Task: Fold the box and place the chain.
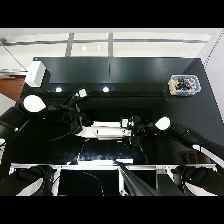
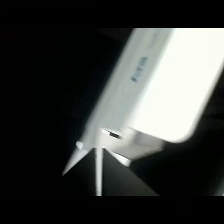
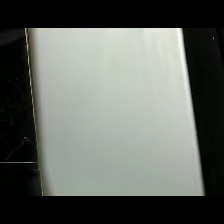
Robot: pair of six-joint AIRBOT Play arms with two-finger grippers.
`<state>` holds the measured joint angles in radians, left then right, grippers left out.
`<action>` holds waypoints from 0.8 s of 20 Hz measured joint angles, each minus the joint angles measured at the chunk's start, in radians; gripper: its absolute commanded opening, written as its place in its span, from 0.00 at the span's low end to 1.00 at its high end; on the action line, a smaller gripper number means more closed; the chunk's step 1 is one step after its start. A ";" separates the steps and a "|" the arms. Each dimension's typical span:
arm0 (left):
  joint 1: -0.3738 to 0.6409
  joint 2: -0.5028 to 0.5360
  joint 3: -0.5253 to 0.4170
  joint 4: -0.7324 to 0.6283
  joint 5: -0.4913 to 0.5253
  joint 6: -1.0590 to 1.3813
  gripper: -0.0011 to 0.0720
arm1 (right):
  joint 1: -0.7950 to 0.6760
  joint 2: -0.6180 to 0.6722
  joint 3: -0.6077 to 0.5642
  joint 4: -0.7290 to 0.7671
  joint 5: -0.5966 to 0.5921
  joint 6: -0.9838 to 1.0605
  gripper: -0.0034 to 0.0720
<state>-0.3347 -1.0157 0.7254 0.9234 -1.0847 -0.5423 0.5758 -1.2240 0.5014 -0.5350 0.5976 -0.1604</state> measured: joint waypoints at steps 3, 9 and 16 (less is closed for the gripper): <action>0.002 0.020 -0.040 -0.037 -0.137 -0.145 0.05 | 0.000 0.000 0.000 0.000 0.000 0.000 0.68; -0.044 0.030 -0.180 -0.407 -0.006 -0.087 0.05 | 0.000 0.000 0.000 -0.001 0.000 0.000 0.68; -0.103 -0.007 -0.220 -0.676 0.475 0.066 0.05 | 0.000 0.000 0.000 -0.001 0.000 0.000 0.68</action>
<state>-0.4374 -1.0229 0.5056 0.2474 -0.6098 -0.4767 0.5758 -1.2240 0.5014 -0.5358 0.5972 -0.1600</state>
